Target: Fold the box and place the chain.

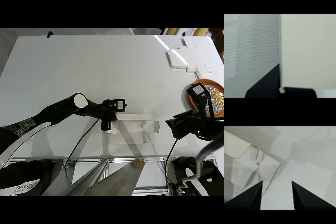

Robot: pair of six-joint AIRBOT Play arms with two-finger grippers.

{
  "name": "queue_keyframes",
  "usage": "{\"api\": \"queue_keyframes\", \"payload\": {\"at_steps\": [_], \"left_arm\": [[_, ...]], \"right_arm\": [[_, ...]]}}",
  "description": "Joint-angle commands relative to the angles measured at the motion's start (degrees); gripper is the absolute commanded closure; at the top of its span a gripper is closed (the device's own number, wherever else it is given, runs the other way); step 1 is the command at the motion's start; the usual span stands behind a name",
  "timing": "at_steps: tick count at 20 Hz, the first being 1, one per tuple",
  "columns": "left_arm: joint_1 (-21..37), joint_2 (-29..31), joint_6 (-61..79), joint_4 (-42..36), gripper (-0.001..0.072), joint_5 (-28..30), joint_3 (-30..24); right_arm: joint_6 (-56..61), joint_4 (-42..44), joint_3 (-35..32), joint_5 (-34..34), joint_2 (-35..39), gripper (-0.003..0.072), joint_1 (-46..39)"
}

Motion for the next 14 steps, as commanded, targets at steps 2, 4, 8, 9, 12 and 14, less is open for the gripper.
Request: {"api": "queue_keyframes", "payload": {"at_steps": [2, 4, 8, 9, 12, 14], "left_arm": [[-0.04, -0.44, 1.18, -0.33, 0.0705, 2.51, -0.2], [-0.04, -0.94, 1.16, -0.52, 0.0705, 2.78, -0.2], [-0.04, -2.21, 1.14, -0.5, 0.0704, 2.78, -0.2], [-0.04, -2.43, 1.14, -0.5, 0.0704, 2.75, -0.2], [-0.04, -2.49, 1.18, -0.48, 0.0704, 2.75, -0.2], [-0.04, -2.49, 1.18, -0.5, 0.0704, 2.75, -0.2]], "right_arm": [[-1.88, 0.04, 0.02, 0.15, 0.09, 0.0281, 0.02], [-3.91, 0.02, 0.02, 0.09, 0.0, 0.0282, 0.02], [-4.76, 0.0, 0.02, 0.04, -0.07, 0.0282, 0.02], [-4.76, 0.0, 0.02, 0.04, -0.07, 0.0282, 0.02], [-5.53, 0.02, 0.02, -0.28, -0.07, 0.0282, 0.02], [-6.84, 0.0, 0.02, -0.42, -0.07, 0.0282, 0.02]]}}
